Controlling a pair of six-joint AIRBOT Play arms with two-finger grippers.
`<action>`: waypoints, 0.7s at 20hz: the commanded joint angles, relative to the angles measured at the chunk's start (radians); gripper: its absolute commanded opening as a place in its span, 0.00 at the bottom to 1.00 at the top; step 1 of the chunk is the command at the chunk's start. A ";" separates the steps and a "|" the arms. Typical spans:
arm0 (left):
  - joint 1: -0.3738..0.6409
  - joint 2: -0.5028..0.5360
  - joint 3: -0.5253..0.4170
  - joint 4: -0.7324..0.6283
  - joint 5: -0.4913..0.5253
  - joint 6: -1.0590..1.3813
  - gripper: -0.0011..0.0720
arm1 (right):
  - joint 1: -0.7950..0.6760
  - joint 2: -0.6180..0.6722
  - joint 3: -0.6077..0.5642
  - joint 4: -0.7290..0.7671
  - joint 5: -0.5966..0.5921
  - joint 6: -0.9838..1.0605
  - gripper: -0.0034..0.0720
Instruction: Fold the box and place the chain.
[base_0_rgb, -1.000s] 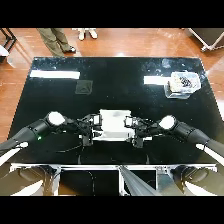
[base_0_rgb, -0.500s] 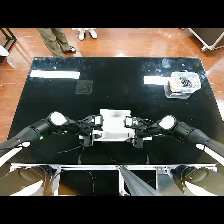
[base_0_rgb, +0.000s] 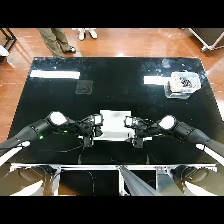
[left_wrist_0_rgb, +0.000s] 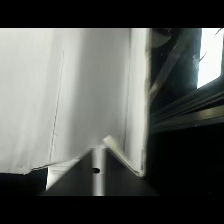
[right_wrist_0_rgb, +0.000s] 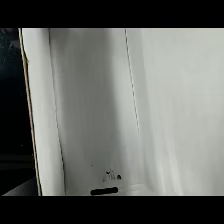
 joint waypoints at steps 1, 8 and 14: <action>0.031 0.029 0.008 0.063 -0.070 -0.088 0.04 | 0.000 0.000 0.000 -0.002 -0.001 0.000 0.48; 0.243 0.259 0.007 0.231 -0.221 -0.328 0.04 | 0.000 0.000 0.000 -0.019 0.000 0.000 0.48; 0.586 0.266 -0.022 0.269 -0.273 -0.883 0.04 | 0.000 0.000 0.000 -0.020 -0.003 0.000 0.48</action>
